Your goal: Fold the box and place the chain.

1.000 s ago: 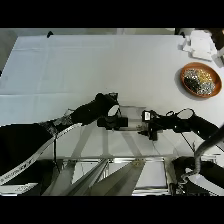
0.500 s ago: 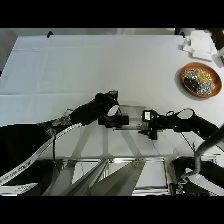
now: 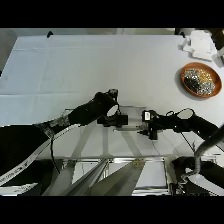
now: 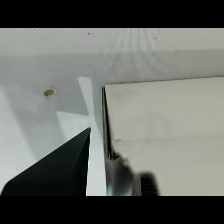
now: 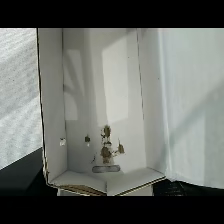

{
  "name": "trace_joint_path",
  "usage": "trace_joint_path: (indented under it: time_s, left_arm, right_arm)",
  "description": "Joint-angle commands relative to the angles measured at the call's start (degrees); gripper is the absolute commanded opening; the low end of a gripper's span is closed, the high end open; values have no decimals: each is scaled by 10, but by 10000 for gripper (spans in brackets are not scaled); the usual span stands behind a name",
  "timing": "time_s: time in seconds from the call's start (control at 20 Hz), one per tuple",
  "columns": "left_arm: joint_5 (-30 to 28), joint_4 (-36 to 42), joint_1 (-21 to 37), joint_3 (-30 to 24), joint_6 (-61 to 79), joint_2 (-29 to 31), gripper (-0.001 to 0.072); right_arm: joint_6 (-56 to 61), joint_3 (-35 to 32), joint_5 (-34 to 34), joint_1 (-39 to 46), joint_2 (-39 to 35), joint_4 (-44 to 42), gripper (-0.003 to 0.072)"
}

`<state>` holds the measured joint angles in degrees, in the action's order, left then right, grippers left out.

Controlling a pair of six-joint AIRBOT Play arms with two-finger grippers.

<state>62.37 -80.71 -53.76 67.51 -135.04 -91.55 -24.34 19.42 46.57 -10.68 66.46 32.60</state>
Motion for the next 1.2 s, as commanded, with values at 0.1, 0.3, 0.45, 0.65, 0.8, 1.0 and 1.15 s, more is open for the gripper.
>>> trace_joint_path:
  time_s: [0.1, 0.3, 0.45, 0.65, 0.8, 1.0, 1.15]
  left_arm:
    - [-1, -14, 9, 0, 21, 8, 315]
    - [-2, -12, 4, 0, 32, 5, 129]
    - [1, -10, -5, 0, 32, -1, 9]
    - [4, -9, -20, 0, 9, -13, 4]
    - [4, -10, -24, 0, -1, -13, 15]
    - [2, -11, -28, 0, 0, -13, 169]
    - [0, -13, -29, 0, 0, -13, 132]
  right_arm:
    - [0, 0, -1, 0, 0, 0, 414]
    - [0, 0, 0, 0, 0, -1, 414]
    - [0, 0, 0, 0, 0, -1, 414]
    - [0, 0, -1, 0, 0, 0, 414]
    - [0, 0, -1, 0, 0, -1, 414]
    - [0, 0, -1, 0, 0, -1, 414]
    - [0, 0, 0, 0, 0, 0, 414]
